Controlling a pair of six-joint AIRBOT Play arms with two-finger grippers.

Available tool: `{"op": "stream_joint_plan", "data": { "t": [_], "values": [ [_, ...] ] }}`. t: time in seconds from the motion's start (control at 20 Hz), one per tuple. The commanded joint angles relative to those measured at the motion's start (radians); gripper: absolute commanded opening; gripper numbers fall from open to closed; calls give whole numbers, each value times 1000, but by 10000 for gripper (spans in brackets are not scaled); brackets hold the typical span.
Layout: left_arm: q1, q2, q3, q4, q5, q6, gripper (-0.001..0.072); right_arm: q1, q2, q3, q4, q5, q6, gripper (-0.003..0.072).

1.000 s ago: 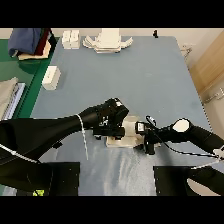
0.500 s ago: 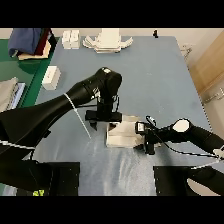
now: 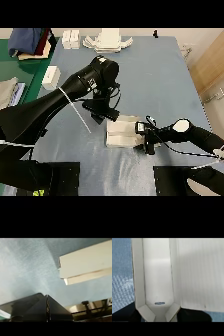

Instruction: Fold the box.

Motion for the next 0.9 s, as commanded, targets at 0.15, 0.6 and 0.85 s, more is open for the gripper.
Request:
{"op": "stream_joint_plan", "data": {
  "t": [0.15,0.6,0.85],
  "values": [
    [50,120,-164,-62,77,341,12,0,0,1,0,0,0,514],
    [427,406,-814,-528,564,1244,16,0,0,1,0,0,0,513],
    [426,405,-924,-622,888,1607,666,0,0,1,0,0,0,514]
  ]
}}
